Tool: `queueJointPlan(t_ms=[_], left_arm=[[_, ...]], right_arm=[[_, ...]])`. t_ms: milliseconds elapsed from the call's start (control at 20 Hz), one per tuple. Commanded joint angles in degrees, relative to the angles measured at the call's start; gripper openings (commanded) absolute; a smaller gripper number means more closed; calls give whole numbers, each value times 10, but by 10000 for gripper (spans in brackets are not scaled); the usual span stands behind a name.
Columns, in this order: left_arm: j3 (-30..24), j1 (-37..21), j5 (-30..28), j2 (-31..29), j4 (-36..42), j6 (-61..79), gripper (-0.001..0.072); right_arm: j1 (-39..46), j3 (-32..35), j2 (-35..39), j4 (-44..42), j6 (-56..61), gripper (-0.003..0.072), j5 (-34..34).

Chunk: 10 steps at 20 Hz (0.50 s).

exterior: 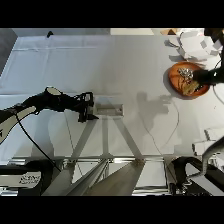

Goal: Fold the box and place the chain.

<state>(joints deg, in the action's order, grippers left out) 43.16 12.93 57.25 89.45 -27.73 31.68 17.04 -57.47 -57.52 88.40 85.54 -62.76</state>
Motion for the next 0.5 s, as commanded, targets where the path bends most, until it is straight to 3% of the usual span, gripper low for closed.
queueJointPlan(t_ms=[0,150,450], left_arm=[[0,0,0,0,0,0,329],[0,0,0,0,0,0,329],[0,0,0,0,0,0,329]], right_arm=[[-72,98,77,-4,-1,2,-9],[-159,112,78,-8,25,3,-7],[-311,112,69,-8,123,4,71]])
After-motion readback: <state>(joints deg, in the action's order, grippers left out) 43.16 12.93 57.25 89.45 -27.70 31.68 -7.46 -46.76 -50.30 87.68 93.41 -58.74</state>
